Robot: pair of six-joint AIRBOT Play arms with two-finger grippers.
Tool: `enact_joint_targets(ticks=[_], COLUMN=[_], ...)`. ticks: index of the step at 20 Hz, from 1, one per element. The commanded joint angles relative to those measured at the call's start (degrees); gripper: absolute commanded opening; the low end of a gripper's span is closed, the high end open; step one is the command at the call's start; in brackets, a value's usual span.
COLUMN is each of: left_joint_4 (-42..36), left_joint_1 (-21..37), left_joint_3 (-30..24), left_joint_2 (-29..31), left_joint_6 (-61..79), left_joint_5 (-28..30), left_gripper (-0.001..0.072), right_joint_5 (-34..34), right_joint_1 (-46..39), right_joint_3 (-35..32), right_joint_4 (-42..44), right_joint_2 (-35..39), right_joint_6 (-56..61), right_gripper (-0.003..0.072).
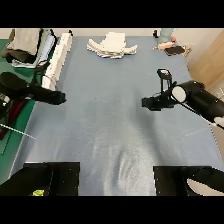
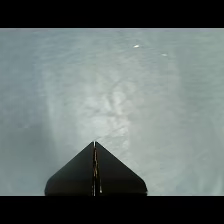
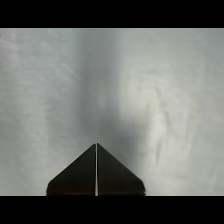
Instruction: Fold the box.
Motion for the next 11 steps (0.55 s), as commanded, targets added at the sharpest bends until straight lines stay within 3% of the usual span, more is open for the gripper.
enact_joint_targets(ticks=[1,4,11], left_joint_4=[1.38,0.87,-0.07], left_joint_1=[-15.32,-18.91,-19.21], left_joint_3=[3.23,5.99,6.19], left_joint_2=[-2.78,-7.63,-8.68], left_joint_6=[-9.92,-13.7,-13.68], left_joint_5=[7.48,10.08,9.99], left_gripper=[0.0012,0.0015,0.0015], right_joint_5=[0.11,-0.46,-0.52], right_joint_1=[0.0,0.0,-0.02], right_joint_3=[8.07,10.97,10.95], right_joint_4=[8.48,12.02,12.0], right_joint_2=[-8.37,-12.28,-12.87], right_joint_6=[-6.12,-6.27,-6.25], right_gripper=[0.0004,0.0004,0.0004])
